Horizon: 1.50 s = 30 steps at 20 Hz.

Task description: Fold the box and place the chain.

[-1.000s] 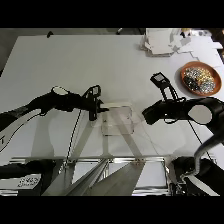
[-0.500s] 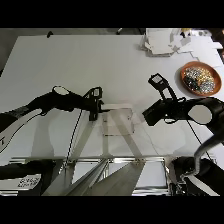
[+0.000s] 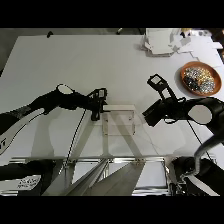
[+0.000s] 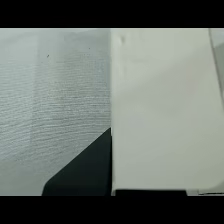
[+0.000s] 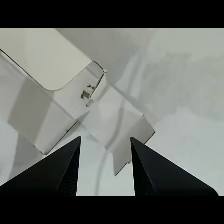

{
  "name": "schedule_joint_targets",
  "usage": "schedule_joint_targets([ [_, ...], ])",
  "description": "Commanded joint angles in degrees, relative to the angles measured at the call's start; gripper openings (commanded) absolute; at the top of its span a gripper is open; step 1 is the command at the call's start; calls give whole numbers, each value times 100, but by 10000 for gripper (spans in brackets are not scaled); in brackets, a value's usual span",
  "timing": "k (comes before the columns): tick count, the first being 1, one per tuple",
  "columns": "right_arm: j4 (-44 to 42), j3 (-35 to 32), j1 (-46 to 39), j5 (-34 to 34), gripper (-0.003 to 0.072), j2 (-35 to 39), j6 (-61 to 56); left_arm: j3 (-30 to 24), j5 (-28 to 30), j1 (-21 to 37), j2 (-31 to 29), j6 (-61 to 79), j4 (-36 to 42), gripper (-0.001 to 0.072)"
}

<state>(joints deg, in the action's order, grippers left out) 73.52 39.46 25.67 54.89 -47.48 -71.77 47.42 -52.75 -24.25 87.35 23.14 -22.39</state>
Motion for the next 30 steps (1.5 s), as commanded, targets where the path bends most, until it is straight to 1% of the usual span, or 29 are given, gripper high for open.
schedule_joint_targets([
  [1,-4,2,4,68,337,-2,31,11,26,-9,-4,-11,0,3],
  [6,-4,2,2,289,337,-2,229,11,7,-9,-4,-2,-81,14],
  [8,-2,2,2,273,337,-2,337,9,4,-7,-4,-4,-81,102],
  [9,-2,2,4,278,337,-2,354,9,4,-7,-4,-17,-81,110],
  [15,-24,2,4,317,336,-2,833,9,4,-4,-4,-22,-81,108],
  [16,-26,2,4,319,336,-2,874,9,4,-4,-4,-22,-81,88],
  [17,-26,2,2,326,336,-2,905,9,-11,-7,-4,-7,-83,4],
  [20,-22,0,2,326,336,-2,933,9,35,-57,-4,2,-142,4],
  [23,-20,-9,2,321,335,-4,931,9,199,-192,-2,-2,-411,5],
  [25,-20,-9,4,321,335,-4,933,9,334,-260,-4,-2,-411,5],
  [30,-17,-9,2,323,335,-4,933,9,326,-264,-4,-7,-409,7],
])
